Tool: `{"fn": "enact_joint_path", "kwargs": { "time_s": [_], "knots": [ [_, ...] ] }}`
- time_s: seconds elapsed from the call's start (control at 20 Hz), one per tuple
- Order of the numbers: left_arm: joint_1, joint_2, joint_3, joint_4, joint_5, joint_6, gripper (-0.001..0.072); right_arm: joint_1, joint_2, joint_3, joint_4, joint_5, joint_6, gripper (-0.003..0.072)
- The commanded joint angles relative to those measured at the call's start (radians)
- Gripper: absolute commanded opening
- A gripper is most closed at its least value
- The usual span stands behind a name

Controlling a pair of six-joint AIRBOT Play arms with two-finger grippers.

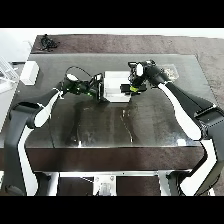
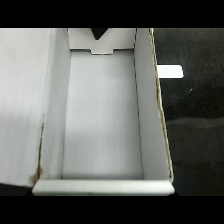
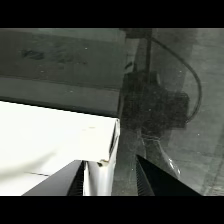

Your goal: Fold the box and place the chain.

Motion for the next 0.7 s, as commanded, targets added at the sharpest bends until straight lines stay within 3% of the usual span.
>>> {"fn": "enact_joint_path", "kwargs": {
  "time_s": [0.0, 0.3, 0.35, 0.4, 0.55, 0.65],
  "knots": [
    [0.001, 0.001, 0.000, 0.001, 0.000, 0.000, 0.0329, 0.001, -0.003, 0.000, -0.021, 0.003, 0.011, 0.0365],
    [0.001, 0.001, 0.000, 0.001, -0.001, 0.000, 0.0328, 0.008, -0.003, 0.000, -0.021, 0.003, 0.011, 0.0292],
    [0.001, 0.001, 0.000, 0.001, -0.001, 0.000, 0.0329, 0.013, -0.003, 0.000, -0.021, 0.002, 0.010, 0.0261],
    [0.001, 0.001, 0.000, 0.001, 0.000, 0.000, 0.0329, 0.015, -0.003, 0.000, -0.020, 0.002, 0.005, 0.0160],
    [0.001, 0.001, 0.000, 0.001, -0.001, 0.000, 0.0328, 0.027, -0.003, 0.000, -0.019, 0.003, 0.003, 0.0123],
    [0.001, 0.001, 0.000, 0.001, -0.001, 0.000, 0.0329, 0.030, -0.003, 0.000, -0.019, 0.003, 0.003, 0.0025]
  ]
}}
